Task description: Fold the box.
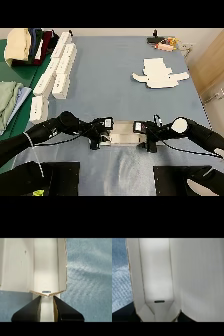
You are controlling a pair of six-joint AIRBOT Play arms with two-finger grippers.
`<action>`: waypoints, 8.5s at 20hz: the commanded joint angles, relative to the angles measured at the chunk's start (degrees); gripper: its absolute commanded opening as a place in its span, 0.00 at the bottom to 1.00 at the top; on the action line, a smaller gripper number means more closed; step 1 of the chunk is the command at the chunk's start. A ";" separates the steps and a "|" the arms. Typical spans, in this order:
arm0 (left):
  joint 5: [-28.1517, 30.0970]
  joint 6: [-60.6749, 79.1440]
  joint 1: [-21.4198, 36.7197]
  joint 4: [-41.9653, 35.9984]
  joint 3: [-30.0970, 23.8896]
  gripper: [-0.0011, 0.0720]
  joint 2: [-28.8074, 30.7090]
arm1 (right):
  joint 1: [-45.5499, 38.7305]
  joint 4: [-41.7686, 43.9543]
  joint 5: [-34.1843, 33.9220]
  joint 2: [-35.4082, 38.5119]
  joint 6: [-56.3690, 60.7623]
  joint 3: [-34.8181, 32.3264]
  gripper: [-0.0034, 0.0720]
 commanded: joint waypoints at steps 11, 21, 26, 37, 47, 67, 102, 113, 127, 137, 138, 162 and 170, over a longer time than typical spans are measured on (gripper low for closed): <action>2.71 3.37 -2.69 -8.55 0.04 0.32 -0.83 | 0.02 0.02 0.00 0.04 0.02 0.04 0.71; 2.75 2.64 -2.62 -10.69 0.04 0.96 -2.91 | 0.02 0.02 0.00 0.04 0.02 0.04 0.72; 2.82 1.27 -2.60 -9.94 0.04 0.57 -2.89 | 0.02 0.02 0.00 0.04 0.02 0.04 0.71; -0.07 -50.07 2.16 19.19 0.04 0.04 12.96 | 0.02 0.02 0.00 0.04 0.02 0.04 0.71; -18.38 -95.03 24.48 27.15 -1.97 0.04 21.09 | 0.02 0.02 0.00 0.02 0.02 0.04 0.71; -0.87 -94.38 1.68 10.91 -0.59 0.04 8.17 | 0.02 0.02 0.00 0.04 0.02 0.04 0.71; -0.76 -94.49 -2.51 7.10 1.36 0.64 8.15 | 0.02 0.02 0.00 0.04 0.02 0.04 0.71; 4.61 -113.77 -8.31 17.38 5.68 0.64 3.52 | 0.02 0.02 0.00 0.04 0.02 0.04 0.71; -10.34 -149.37 -19.02 48.28 19.26 0.63 -7.82 | 0.02 0.02 0.00 0.04 0.04 0.04 0.71; -17.42 -150.35 -21.51 52.63 26.67 0.64 -16.59 | 0.02 0.02 0.00 0.04 0.02 0.04 0.72; -17.22 -150.59 -21.51 52.61 26.67 0.64 -16.59 | 0.02 0.02 0.00 0.04 0.02 0.04 0.71; -15.30 -148.98 -22.40 54.18 27.47 0.53 -16.59 | 0.02 0.02 0.00 0.04 0.02 0.04 0.71; -15.10 -150.07 -24.06 54.97 27.56 0.49 -17.77 | 0.02 0.02 0.00 0.04 0.02 0.04 0.71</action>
